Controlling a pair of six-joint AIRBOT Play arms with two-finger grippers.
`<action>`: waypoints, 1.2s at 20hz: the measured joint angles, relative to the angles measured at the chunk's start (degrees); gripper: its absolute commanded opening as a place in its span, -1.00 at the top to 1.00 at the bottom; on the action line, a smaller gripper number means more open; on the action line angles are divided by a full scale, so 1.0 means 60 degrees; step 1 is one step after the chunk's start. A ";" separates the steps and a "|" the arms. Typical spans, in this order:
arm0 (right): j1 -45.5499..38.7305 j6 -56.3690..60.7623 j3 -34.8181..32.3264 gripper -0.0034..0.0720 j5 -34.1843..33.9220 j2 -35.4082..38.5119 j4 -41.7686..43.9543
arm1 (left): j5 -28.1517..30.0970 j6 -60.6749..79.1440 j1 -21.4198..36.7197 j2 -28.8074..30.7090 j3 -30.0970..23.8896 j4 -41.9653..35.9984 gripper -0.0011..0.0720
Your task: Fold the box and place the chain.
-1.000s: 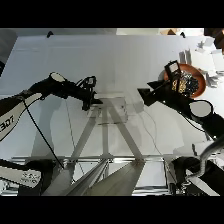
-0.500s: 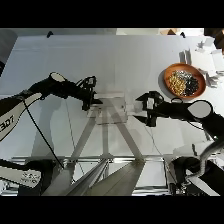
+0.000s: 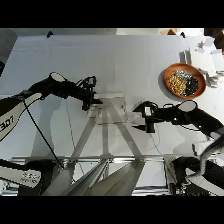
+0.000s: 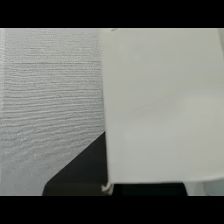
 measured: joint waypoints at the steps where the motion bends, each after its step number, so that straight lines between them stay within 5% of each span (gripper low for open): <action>1: 0.0029 -0.0146 -0.0022 -0.97 0.0004 -0.0270 0.0259 | 0.0000 0.0000 0.0000 0.0000 -0.0004 -0.0004 0.93; 10: 0.0554 -0.0452 -0.0058 -0.96 -0.1242 -0.1188 0.3093 | 0.0007 -0.0011 0.0004 0.0000 -0.0004 -0.0004 0.93; 24: 0.0601 0.1308 0.0393 -0.96 -0.1708 -0.1231 0.3377 | -0.0004 -0.0004 0.0004 0.0000 -0.0004 0.0000 0.93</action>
